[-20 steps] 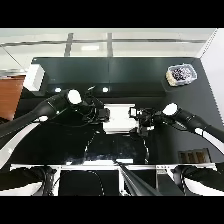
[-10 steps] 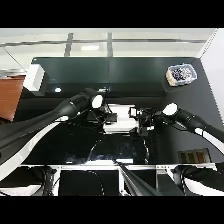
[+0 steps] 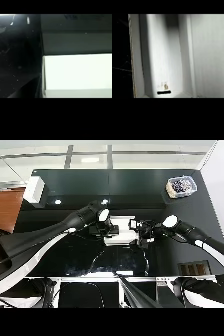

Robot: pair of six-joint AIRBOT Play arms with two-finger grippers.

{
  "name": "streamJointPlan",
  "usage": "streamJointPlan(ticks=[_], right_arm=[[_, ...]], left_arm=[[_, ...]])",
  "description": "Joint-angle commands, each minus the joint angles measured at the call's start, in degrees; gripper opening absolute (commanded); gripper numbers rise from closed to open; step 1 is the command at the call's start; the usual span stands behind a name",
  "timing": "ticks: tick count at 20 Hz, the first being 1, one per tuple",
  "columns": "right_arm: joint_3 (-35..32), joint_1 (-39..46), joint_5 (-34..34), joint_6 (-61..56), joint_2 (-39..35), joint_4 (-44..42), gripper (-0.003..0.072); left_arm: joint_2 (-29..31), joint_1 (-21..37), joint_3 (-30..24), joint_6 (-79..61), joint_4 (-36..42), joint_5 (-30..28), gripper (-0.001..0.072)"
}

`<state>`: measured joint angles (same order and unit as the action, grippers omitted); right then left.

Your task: Fold the box and place the chain.

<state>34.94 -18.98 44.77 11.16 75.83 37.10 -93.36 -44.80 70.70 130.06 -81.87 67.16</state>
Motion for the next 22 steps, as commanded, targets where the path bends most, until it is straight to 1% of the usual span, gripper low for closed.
streamJointPlan(ticks=[1, 2, 5, 6, 7, 8, 9, 11, 12, 13, 14, 15, 16, 22], right_arm=[[0.0, 0.0, 0.0, 0.0, 0.0, 0.0, 0.0009], [0.0, 0.0, 0.0, 0.0, 0.0, 0.0, 0.0009], [0.0, 0.0, 0.0, 0.0, 0.0, 0.0, 0.0009], [0.0, 0.0, 0.0, 0.0, 0.0, 0.0, 0.0009], [0.0, 0.0, 0.0, 0.0, 0.0, 0.0, 0.0009], [0.0, 0.0, 0.0, 0.0, 0.0, 0.0, 0.0009], [0.0, 0.0, 0.0, 0.0, 0.0, 0.0, 0.0009], [0.0, 0.0, 0.0, 0.0, 0.0, 0.0, 0.0010], [0.0, 0.0, 0.0, 0.0, 0.0, 0.0, 0.0010], [0.0, 0.0, 0.0, 0.0, 0.0, 0.0, 0.0009], [0.0, 0.0, 0.0, 0.0, 0.0, 0.0, 0.0009], [0.0, 0.0, 0.0, 0.0, 0.0, 0.0, 0.0009], [0.0, 0.0, 0.0, 0.0, 0.0, 0.0, 0.0009], [0.0, 0.0, 0.0, 0.0, 0.0, 0.0, 0.0009]], left_arm=[[-0.3, -0.2, 0.1, 0.5, -0.4, 0.3, 0.0174], [-0.3, -0.2, 0.2, 0.5, -0.4, 0.3, 0.0022], [-0.3, -0.2, 0.2, 0.5, -0.3, 0.2, 0.0027], [-0.3, -0.2, 0.2, 0.5, -0.1, 0.2, 0.0070], [-0.2, -0.2, 0.2, 0.5, -0.1, 0.2, 0.0266], [-0.2, -0.2, 0.2, 0.5, -0.1, 0.4, 0.0427], [-0.2, -0.2, 0.2, 0.5, -0.2, 0.6, 0.0440], [-0.2, -0.2, 0.2, 0.5, -0.2, 0.4, 0.0439], [-0.2, -0.2, 0.2, 0.5, -0.2, 0.3, 0.0398], [-0.2, -0.2, 0.2, 0.4, -0.2, 0.0, 0.0335], [-0.2, -0.2, 0.2, 0.2, -0.2, -0.4, 0.0215], [-0.2, -0.2, 0.2, 0.2, -0.1, -0.7, 0.0072], [-0.2, -0.2, 0.2, 0.2, -0.1, -0.7, 0.0025], [-0.2, -0.2, 0.2, 0.2, 0.1, -0.6, 0.0026]])
